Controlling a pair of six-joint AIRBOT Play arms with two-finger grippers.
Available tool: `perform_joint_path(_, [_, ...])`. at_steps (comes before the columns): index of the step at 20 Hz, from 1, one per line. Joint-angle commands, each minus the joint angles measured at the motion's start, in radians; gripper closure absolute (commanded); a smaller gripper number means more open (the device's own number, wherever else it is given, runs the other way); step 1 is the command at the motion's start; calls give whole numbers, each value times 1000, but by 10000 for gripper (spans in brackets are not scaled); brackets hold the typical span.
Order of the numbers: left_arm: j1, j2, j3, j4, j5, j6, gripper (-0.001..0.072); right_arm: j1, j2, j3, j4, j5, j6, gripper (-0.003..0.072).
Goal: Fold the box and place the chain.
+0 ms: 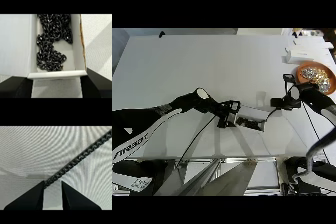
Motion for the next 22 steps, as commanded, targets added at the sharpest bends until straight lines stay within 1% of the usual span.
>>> perform_joint_path(1, [1, 0, 0, 0, 0, 0, 500, 0, -4, -10, 1, -2, 0, 470])
perform_joint_path(5, [1, 1, 0, 0, 0, 0, 500, 0, -4, -19, 1, -9, -1, 471])
perform_joint_path(6, [1, 0, 0, 0, 0, 0, 500, 0, -4, -19, 1, -8, -8, 526])
perform_joint_path(7, [1, 1, 0, 0, 0, 0, 500, 0, -4, -19, 1, -3, -16, 613])
perform_joint_path(8, [1, 0, 0, 0, 0, 0, 500, 0, -3, -19, 1, 5, -34, 666])
perform_joint_path(11, [1, 0, 0, 0, 0, 0, 500, 0, 27, -19, 0, 31, -94, 667])
perform_joint_path(15, [1, 1, 0, 0, 0, 0, 500, 0, 201, -19, 1, 51, -117, 667])
perform_joint_path(18, [1, 1, 0, 0, 0, 0, 500, 0, 360, -19, 26, 117, -130, 667])
perform_joint_path(20, [1, 1, 0, 0, 0, 0, 500, 0, 471, -19, 96, 167, -177, 666])
perform_joint_path(22, [1, 1, 0, 0, 0, 0, 500, 0, 575, -19, 221, 216, -232, 667])
